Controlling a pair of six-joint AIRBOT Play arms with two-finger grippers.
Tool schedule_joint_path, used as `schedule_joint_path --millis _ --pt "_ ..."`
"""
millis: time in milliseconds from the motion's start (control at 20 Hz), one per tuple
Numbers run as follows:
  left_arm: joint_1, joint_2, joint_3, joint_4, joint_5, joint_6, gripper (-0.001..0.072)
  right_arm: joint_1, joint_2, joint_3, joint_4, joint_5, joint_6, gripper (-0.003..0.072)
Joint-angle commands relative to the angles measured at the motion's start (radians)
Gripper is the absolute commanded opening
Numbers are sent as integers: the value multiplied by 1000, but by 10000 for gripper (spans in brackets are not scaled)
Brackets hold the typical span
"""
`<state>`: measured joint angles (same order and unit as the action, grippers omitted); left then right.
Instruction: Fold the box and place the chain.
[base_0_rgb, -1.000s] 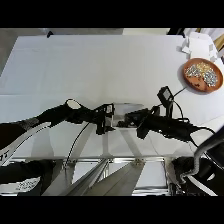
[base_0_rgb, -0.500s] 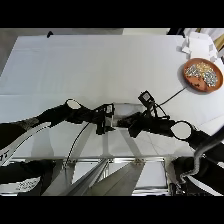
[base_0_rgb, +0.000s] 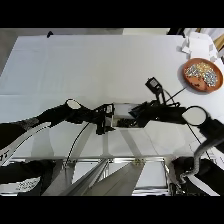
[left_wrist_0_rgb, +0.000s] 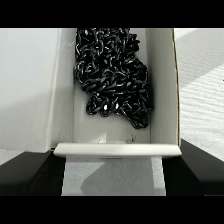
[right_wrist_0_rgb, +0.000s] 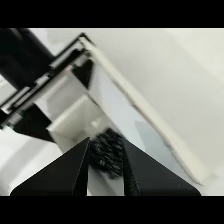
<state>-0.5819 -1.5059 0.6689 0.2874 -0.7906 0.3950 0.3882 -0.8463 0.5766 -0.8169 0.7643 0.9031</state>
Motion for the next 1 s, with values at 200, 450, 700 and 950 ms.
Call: schedule_joint_path --millis 200,450,700,950 --pt "1 1 0 0 0 0 135 -392 -14 142 -389 215 309 220" --pt "1 1 0 0 0 0 135 -408 -217 142 -417 113 359 232" --pt "1 1 0 0 0 0 135 -356 -396 142 -450 47 357 278" --pt "1 1 0 0 0 0 135 -321 -444 142 -543 31 425 278"
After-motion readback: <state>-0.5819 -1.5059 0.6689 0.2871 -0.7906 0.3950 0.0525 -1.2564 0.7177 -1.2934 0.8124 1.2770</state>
